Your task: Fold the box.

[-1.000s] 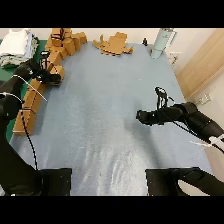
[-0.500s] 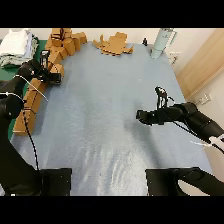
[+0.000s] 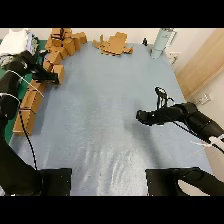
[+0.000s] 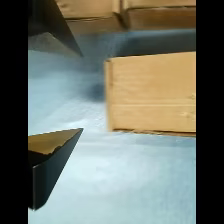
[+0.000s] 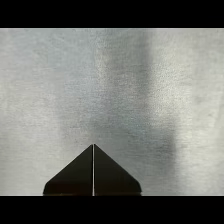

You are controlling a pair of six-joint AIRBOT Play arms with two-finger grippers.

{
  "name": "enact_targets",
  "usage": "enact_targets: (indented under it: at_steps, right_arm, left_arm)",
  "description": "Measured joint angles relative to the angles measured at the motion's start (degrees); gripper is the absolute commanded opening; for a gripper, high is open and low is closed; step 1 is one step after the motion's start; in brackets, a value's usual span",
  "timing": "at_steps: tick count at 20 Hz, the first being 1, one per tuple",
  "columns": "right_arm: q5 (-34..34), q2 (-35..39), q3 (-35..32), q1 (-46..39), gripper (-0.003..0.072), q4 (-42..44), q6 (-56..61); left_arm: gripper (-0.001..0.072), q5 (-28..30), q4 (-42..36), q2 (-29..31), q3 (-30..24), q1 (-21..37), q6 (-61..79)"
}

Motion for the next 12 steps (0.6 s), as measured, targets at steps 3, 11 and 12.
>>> enact_targets:
  at_steps: [3,11,12]
  right_arm:
    - [-0.17,-0.42,0.37,0.00,0.0009,0.00,-0.02]
    - [-3.15,-12.22,13.92,0.00,0.0009,0.02,-3.56]
    - [-3.91,-14.29,16.63,0.07,0.0009,0.02,-4.35]
  left_arm:
    - [0.0012,-11.19,-0.44,1.81,3.78,0.11,-4.00]
    - [0.0007,-22.08,-7.34,8.31,1.97,-7.78,-6.84]
    - [0.0007,-21.42,-7.45,10.32,-0.46,-9.84,-6.84]
